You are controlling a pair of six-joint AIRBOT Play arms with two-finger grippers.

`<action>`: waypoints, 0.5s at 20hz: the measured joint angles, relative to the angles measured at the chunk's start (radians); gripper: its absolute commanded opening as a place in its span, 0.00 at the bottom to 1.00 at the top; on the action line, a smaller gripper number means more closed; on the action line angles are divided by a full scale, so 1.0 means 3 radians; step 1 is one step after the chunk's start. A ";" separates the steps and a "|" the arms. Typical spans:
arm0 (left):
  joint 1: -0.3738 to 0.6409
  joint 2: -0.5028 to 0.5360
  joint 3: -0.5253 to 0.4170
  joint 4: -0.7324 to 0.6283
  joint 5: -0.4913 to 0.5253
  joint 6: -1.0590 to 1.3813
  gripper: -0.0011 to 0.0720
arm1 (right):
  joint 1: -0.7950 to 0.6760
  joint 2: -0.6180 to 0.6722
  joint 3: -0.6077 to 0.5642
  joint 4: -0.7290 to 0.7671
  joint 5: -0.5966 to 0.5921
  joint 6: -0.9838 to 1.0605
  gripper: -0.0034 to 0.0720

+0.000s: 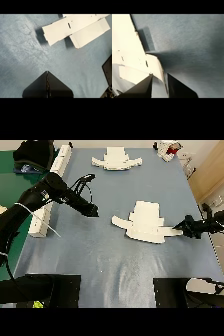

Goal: Fold the box.

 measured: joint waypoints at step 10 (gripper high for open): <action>0.0000 0.0000 0.0000 -0.0146 -0.0022 0.0000 0.03 | 0.0558 0.0028 -0.0090 0.0186 0.0018 -0.0148 0.05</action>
